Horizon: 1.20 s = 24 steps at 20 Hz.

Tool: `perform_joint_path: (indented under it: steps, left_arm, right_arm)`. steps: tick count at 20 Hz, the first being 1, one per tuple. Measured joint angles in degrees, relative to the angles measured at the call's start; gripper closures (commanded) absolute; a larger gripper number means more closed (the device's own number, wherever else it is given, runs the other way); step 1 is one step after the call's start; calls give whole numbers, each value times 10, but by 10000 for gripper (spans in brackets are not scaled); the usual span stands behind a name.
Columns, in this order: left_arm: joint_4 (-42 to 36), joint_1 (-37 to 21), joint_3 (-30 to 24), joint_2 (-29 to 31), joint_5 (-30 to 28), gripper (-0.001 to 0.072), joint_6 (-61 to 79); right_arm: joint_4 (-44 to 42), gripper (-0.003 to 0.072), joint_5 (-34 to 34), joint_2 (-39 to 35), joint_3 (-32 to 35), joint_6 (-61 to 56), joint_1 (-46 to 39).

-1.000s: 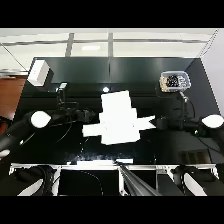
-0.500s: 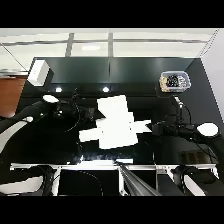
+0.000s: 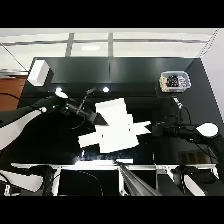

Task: Fold the box and place the chain.

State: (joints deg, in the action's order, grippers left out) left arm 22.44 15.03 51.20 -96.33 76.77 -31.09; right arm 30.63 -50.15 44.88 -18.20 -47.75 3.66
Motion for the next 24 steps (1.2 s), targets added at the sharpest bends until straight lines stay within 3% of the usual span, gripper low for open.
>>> perform_joint_path:
  steps: [1, 2, 4, 7, 12, 15, 18, 24]
  left_arm:
    - [7, 1, 3, -3, 9, 552, 2]
    - [13, 2, 5, -6, 16, 673, 4]
    - [21, 2, 9, -9, 30, 678, 11]
    - [31, 2, 17, -10, 56, 683, 22]
    - [82, 32, 24, 49, 63, 683, 28]
    - [126, 73, 2, 124, -36, 679, 57]
    - [116, 103, -42, 179, -152, 679, 184]
    - [112, 122, -92, 200, -226, 680, 337]
  right_arm:
    - [0, 671, -2, 0, 0, 0, 0]
    - [1, 632, -6, 0, 0, 0, 0]
    - [0, -3, -6, 0, 0, -3, 0]
    - [26, -6, -20, 0, -15, -24, -8]
    - [178, -6, -91, 0, -111, -35, -49]
    - [281, -5, -101, 0, -160, -35, -59]
    - [332, -6, -68, 1, -181, -32, -63]
    - [340, -6, -53, 9, -176, -2, -50]
